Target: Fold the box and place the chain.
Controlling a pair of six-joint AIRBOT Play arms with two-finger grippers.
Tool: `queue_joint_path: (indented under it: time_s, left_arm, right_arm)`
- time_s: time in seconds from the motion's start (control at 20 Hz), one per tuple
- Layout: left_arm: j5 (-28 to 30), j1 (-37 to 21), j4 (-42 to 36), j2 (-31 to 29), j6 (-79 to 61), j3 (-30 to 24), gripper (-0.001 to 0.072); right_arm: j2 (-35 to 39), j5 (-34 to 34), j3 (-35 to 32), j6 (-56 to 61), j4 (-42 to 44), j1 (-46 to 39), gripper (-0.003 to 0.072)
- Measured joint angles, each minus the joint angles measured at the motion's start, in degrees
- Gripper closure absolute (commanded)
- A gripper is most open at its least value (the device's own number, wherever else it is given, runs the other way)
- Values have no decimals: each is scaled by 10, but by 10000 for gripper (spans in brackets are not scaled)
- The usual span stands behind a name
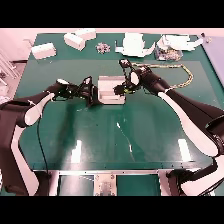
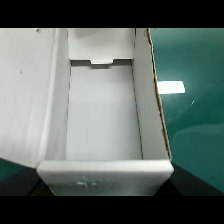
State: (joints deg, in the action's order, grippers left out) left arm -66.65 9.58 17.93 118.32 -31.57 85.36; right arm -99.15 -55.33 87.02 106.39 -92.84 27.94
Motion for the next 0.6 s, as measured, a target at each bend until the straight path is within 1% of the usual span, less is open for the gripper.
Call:
queue_joint_path:
  time_s: [0.05,0.55,0.6]
  left_arm:
    - [0,0,0,0,0,0,240]
    - [0,0,0,0,0,0,241]
    - [0,0,0,0,0,0,241]
  right_arm:
    - [-1,-1,0,3,0,0,415]
    - [-27,-4,1,19,22,1,418]
    - [-31,-4,1,20,24,1,456]
